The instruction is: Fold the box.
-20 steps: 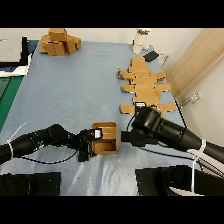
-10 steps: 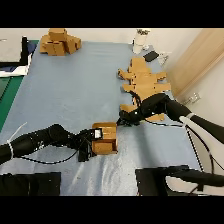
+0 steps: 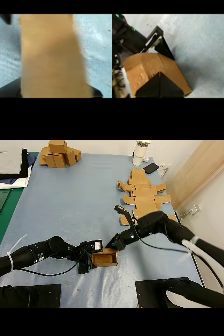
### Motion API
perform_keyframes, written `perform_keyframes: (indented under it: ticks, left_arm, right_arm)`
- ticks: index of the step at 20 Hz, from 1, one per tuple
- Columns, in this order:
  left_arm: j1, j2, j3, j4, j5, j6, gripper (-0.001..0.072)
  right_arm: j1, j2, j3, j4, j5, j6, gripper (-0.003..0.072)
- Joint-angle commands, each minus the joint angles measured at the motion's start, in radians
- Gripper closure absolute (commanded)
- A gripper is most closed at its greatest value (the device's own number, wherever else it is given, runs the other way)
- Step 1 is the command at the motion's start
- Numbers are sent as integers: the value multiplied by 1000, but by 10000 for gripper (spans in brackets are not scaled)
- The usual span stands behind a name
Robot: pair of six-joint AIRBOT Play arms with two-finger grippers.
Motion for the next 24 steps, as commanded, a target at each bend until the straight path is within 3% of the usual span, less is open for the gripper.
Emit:
perform_keyframes:
  ticks: [1, 5, 10, 11, 12, 14, 17, 19, 24]
  left_arm:
    - [0, 0, 1, 0, 1, 0, 348]
    - [0, 0, 1, 0, 0, 0, 348]
    - [0, 0, 1, 0, 0, 0, 348]
    - [0, 0, 1, 0, 0, 0, 348]
    - [0, 0, 1, 0, 0, 1, 347]
    - [0, 0, 1, 0, 0, 0, 348]
    - [0, 0, 1, 0, 0, 0, 348]
    - [0, 0, 1, 0, 0, 0, 348]
    - [0, 0, 1, 0, 0, 0, 348]
  right_arm:
    - [137, 178, -109, -131, 237, -23, 684]
    - [350, 299, -175, -406, 433, 102, 684]
    - [554, 370, -175, -739, 471, 265, 682]
    - [591, 380, -175, -771, 472, 264, 608]
    - [623, 384, -175, -805, 472, 264, 449]
    - [660, 377, -175, -878, 474, 264, 311]
    - [664, 340, -175, -947, 496, 264, 300]
    - [665, 314, -175, -961, 522, 233, 142]
    - [709, 307, -171, -974, 516, 212, 141]
